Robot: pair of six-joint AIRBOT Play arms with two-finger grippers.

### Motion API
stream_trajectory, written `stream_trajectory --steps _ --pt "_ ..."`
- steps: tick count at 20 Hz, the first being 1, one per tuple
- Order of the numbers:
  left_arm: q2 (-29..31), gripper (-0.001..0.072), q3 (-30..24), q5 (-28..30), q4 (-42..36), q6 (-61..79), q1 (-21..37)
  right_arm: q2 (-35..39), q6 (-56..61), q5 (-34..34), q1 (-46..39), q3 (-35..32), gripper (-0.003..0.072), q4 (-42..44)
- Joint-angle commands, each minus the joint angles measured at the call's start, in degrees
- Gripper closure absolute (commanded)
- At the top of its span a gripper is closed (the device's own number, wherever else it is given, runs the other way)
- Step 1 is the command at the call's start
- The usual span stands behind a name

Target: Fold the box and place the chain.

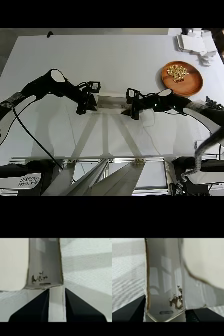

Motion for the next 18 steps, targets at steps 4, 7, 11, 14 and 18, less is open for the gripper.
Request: stream_trajectory --steps 4,7,11,14,18 --pt "-2.2 0.058 0.0 2.9 -0.6 0.4 -0.2 0.0 0.0 0.1 0.0 0.0 0.0292 0.0" --pt "-2.6 0.0581 0.0 4.1 -2.7 0.4 -0.2 0.0 0.0 0.1 0.1 0.0 0.0292 0.0" --pt "-2.6 0.0676 0.0 7.9 -7.0 0.4 -0.3 0.0 0.0 0.1 0.0 0.0 0.0292 0.0" --pt "-2.6 0.0497 0.0 4.8 -7.6 0.4 -0.3 0.0 0.0 0.1 0.0 0.0 0.0292 0.0" --pt "-2.6 0.0396 0.0 2.5 -6.0 0.0 -0.2 0.0 0.0 0.1 0.0 0.0 0.0292 0.0"
